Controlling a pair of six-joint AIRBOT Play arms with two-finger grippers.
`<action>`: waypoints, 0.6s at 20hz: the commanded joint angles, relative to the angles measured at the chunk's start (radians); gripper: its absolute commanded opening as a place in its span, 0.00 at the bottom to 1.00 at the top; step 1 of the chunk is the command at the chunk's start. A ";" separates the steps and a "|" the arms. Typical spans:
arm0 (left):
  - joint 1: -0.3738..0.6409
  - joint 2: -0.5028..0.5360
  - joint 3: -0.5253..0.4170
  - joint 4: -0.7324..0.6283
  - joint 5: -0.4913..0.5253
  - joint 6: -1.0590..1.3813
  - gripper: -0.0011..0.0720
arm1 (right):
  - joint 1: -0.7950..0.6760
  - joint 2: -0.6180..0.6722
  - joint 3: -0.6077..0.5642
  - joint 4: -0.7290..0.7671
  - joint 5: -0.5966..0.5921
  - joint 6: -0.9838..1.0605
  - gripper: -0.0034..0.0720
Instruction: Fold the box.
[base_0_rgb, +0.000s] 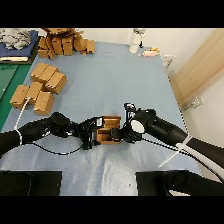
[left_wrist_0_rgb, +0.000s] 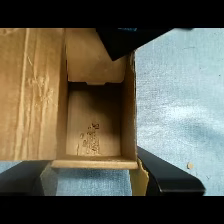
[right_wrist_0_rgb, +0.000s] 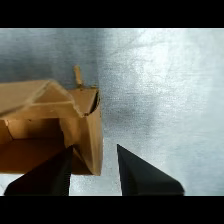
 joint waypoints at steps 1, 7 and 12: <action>0.001 -0.001 0.001 0.000 0.000 0.000 0.67 | 0.031 -0.049 0.048 -0.014 0.029 0.065 0.59; 0.001 -0.001 0.001 0.000 0.000 0.000 0.67 | 0.045 -0.147 0.117 -0.018 0.083 0.097 0.59; 0.001 -0.001 0.001 0.000 0.000 0.000 0.67 | 0.044 -0.172 0.117 -0.098 0.107 0.097 0.41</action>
